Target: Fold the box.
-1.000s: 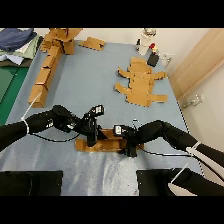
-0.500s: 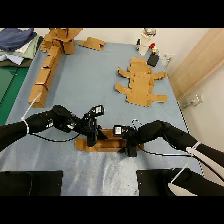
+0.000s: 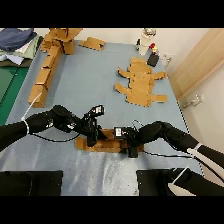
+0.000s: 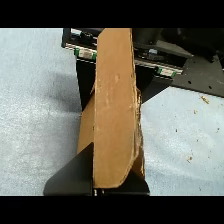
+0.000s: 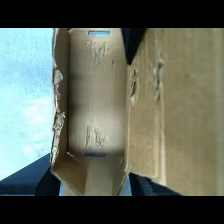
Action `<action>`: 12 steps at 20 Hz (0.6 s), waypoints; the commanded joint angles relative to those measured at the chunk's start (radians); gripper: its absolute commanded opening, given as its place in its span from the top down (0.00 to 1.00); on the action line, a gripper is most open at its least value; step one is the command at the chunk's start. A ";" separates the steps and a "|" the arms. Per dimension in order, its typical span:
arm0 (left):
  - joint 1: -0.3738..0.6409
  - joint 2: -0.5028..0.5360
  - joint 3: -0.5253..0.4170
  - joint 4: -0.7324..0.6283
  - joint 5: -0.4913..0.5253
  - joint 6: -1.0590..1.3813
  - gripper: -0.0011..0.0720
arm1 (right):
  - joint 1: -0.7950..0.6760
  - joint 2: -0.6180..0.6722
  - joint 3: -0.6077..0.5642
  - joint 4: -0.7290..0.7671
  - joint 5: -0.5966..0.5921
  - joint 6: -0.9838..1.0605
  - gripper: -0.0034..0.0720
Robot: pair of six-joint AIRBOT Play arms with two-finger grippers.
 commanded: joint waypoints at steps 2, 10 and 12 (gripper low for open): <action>0.000 -0.001 0.000 0.000 0.000 0.000 0.97 | 0.000 0.002 0.002 -0.002 0.044 -0.001 0.25; 0.000 -0.001 0.000 0.000 0.000 0.000 0.97 | 0.000 0.006 0.003 -0.002 0.069 -0.001 0.25; 0.000 -0.001 0.000 0.000 0.000 0.000 0.97 | 0.000 0.006 0.003 -0.001 0.069 -0.001 0.25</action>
